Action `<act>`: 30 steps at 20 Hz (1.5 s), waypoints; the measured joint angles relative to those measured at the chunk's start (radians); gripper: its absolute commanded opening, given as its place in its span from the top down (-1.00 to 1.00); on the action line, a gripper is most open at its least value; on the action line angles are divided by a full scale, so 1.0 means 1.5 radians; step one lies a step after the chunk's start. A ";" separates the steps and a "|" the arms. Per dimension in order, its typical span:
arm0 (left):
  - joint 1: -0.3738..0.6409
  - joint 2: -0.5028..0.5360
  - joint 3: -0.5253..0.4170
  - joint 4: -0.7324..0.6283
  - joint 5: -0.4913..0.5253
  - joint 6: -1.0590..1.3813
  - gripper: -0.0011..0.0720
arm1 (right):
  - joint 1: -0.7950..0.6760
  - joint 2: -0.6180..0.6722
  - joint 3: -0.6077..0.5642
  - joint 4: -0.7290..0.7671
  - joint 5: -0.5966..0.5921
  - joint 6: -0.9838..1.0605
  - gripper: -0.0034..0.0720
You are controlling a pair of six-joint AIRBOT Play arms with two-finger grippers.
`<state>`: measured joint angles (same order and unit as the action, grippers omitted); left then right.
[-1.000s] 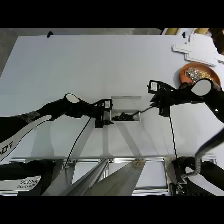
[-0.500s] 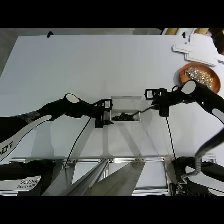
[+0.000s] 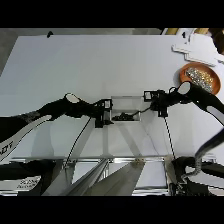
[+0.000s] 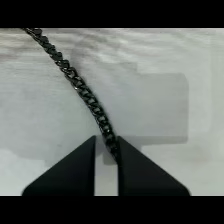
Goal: Fold the box and place the chain.
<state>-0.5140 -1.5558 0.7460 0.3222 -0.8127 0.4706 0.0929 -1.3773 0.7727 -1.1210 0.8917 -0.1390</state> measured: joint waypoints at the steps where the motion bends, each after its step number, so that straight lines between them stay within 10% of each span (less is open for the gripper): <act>1: 0.000 0.000 0.000 0.000 0.000 0.000 0.95 | 0.000 -0.001 0.000 0.001 -0.001 0.000 0.80; 20: 0.000 0.000 0.000 0.000 0.000 0.000 0.95 | 0.099 0.255 -0.001 0.161 0.153 0.075 0.86; 30: 0.000 0.000 0.000 0.000 0.000 0.000 0.95 | 0.294 0.232 -0.001 0.210 -0.030 0.164 0.85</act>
<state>-0.5140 -1.5558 0.7460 0.3225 -0.8127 0.4706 0.5346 -1.0286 0.7708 -0.8059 0.8467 0.1070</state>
